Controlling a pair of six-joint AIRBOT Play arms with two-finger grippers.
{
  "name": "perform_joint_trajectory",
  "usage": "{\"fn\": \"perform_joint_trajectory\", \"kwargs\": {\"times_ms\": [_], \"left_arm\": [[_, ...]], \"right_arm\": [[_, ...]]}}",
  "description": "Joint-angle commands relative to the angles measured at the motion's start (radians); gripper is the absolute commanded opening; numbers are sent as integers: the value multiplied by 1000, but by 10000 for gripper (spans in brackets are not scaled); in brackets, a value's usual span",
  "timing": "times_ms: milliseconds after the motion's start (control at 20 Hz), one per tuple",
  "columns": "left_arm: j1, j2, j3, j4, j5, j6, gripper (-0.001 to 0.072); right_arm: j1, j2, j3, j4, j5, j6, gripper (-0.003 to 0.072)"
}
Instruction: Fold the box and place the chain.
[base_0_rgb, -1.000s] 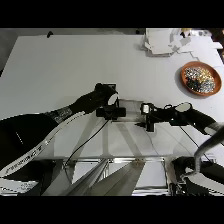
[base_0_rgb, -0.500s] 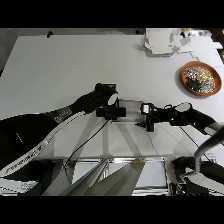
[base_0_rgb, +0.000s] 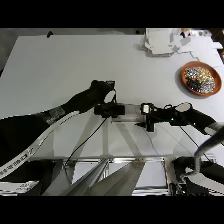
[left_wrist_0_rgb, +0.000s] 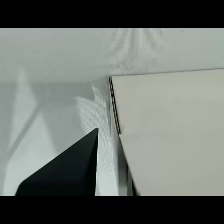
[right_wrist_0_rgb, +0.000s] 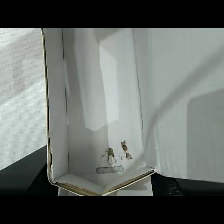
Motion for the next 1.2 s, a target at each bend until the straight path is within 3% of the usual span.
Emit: {"fn": "perform_joint_trajectory", "kwargs": {"times_ms": [0,150,450,500,550,600,750,900,1000,1150], "left_arm": [[14,44,1,-6,-29,52,228],[37,99,1,-43,-51,216,229],[98,298,-4,-114,-224,620,241],[108,334,-21,-118,-234,725,360],[119,367,-47,-119,-232,852,525],[132,395,-84,-125,-208,996,574],[183,434,-229,-206,-95,1443,576],[220,404,-353,-288,60,1902,574],[238,360,-392,-363,137,2160,573],[267,264,-395,-526,161,2342,572]], "right_arm": [[0,0,0,0,1,0,437],[0,0,0,0,0,0,437],[0,0,0,0,0,0,437],[0,0,0,0,0,0,437],[0,0,0,0,0,0,437],[0,0,0,0,0,0,437],[0,0,0,0,0,0,437],[0,0,0,0,0,0,437],[0,0,0,0,0,0,437],[0,0,0,0,0,0,437]]}}
